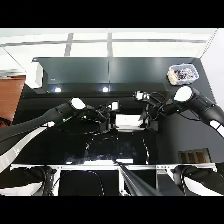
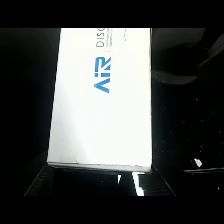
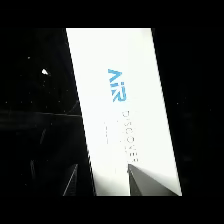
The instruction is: Fold the box and place the chain.
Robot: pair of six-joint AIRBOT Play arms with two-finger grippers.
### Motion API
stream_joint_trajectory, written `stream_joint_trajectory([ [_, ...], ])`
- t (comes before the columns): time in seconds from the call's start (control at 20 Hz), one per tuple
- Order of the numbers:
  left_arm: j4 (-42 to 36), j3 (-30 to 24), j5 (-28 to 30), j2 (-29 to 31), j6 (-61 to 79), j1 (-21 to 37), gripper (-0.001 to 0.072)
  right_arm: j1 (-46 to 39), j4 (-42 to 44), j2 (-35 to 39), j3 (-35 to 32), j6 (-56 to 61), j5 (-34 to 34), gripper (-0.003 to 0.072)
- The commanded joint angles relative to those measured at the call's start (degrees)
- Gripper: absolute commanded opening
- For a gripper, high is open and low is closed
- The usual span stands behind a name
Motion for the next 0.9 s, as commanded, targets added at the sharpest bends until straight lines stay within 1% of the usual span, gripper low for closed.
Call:
stream_joint_trajectory([
  [0.0,0.0,0.0,0.1,0.0,0.0,0.0,0.0501,-0.8,1.7,3.1,-0.1,15.1,0.5,0.0204],
  [0.05,0.0,0.0,0.1,0.0,0.0,0.0,0.0501,-1.6,2.2,3.6,-0.2,21.9,1.8,0.006],
  [0.1,0.0,0.0,0.1,0.0,-0.1,0.0,0.0501,-2.4,3.3,3.6,-0.7,27.2,3.3,0.006],
  [0.15,0.0,0.0,0.1,0.0,-0.1,0.0,0.0501,-2.6,5.6,3.6,-1.8,29.6,3.5,0.0059],
  [0.2,0.0,0.0,0.1,0.0,0.0,0.0,0.0501,-2.5,8.9,3.5,-3.3,30.4,2.2,0.0059],
  [0.3,0.0,0.0,0.1,0.0,0.0,0.0,0.0501,-2.3,16.6,3.5,-6.5,31.0,-3.7,0.006],
  [0.35,0.0,0.0,0.1,0.0,0.0,0.0,0.0502,-2.3,18.6,3.4,-7.9,31.5,-6.6,0.0059],
  [0.4,0.0,0.0,0.1,0.0,-0.1,0.0,0.0502,-2.3,18.1,3.1,-8.9,32.7,-9.1,0.0059],
  [0.5,0.0,0.0,0.1,0.0,0.0,0.0,0.0503,-2.3,15.4,2.5,-10.3,34.4,-11.4,0.0059],
  [0.65,0.0,0.0,0.1,0.0,0.0,0.0,0.0505,-2.3,9.8,2.0,-10.6,36.8,-11.1,0.0059],
  [0.85,0.0,0.0,0.1,0.0,-0.1,0.0,0.0505,-2.3,9.3,2.0,-10.5,37.0,-10.7,0.0059],
])
